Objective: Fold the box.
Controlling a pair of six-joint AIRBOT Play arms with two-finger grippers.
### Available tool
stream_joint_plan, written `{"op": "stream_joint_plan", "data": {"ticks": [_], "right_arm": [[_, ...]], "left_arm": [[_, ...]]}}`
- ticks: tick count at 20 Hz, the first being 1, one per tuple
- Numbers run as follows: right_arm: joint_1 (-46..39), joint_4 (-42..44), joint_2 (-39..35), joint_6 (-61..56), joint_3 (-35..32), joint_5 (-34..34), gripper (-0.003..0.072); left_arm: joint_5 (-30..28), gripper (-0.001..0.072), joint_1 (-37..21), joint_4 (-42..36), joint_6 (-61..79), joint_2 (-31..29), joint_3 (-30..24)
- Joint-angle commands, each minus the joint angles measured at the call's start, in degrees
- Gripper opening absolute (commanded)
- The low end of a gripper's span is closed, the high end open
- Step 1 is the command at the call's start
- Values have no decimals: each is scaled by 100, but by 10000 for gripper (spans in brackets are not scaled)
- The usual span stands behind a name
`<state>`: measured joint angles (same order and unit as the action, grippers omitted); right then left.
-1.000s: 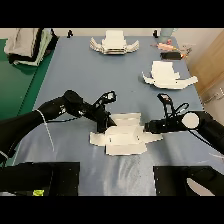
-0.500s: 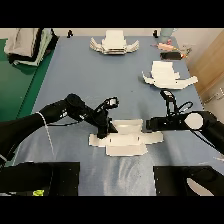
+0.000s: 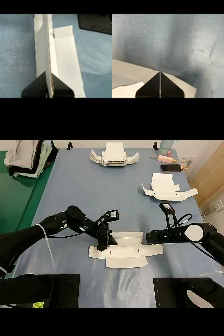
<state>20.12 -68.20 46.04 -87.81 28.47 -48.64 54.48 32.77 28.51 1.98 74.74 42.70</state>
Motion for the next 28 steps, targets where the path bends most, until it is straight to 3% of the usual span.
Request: {"op": "stream_joint_plan", "data": {"ticks": [1,11,23,28], "right_arm": [[0,2,-4,42,7,-42,3],[0,-4,-4,42,7,-37,3],[0,-2,-4,42,4,-39,3],[0,0,-4,42,4,-44,3]], "left_arm": [[17,15,0,201,7,2,136],[168,15,0,345,13,-22,367],[153,15,4,374,-404,-9,127],[-131,15,0,365,-802,-9,129]]}}
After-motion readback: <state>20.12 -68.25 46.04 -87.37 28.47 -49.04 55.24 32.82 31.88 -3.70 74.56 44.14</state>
